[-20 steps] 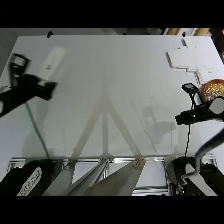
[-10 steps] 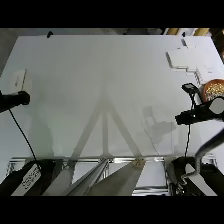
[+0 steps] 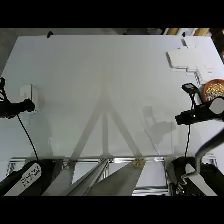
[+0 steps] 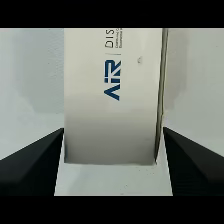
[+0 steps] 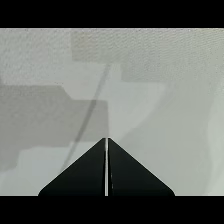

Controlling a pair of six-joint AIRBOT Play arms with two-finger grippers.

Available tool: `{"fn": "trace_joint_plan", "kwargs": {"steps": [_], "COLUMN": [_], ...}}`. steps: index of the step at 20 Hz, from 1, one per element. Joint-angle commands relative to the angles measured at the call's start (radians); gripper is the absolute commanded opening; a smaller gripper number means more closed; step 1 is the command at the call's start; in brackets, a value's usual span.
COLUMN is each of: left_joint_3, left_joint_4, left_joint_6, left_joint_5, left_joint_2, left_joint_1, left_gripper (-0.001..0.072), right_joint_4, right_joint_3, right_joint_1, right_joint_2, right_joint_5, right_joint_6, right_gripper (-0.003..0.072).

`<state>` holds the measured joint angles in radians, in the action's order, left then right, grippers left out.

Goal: Fold the box and place the chain.

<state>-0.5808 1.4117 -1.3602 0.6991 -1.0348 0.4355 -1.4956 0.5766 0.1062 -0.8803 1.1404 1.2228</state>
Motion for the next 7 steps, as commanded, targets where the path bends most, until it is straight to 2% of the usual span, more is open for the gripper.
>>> {"fn": "trace_joint_plan", "kwargs": {"steps": [1,4,7], "left_joint_3": [0.000,0.000,0.000], "left_joint_4": [0.003,0.003,0.003], "left_joint_6": [-0.006,-0.006,-0.005], "left_joint_5": [-0.005,-0.030,-0.047], "left_joint_2": [0.054,0.092,0.088], "left_joint_1": [0.001,0.000,0.000], "left_gripper": [0.0697,0.0697,0.0697], "right_joint_4": [0.000,0.000,0.000], "right_joint_3": [0.000,0.000,0.000], "right_joint_1": [0.001,0.001,0.001], "right_joint_2": [-0.001,-0.001,-0.001], "right_joint_5": [0.000,0.000,0.000], "right_joint_6": [0.000,0.000,0.000], "right_gripper": [0.0022,0.0022,0.0022]}}
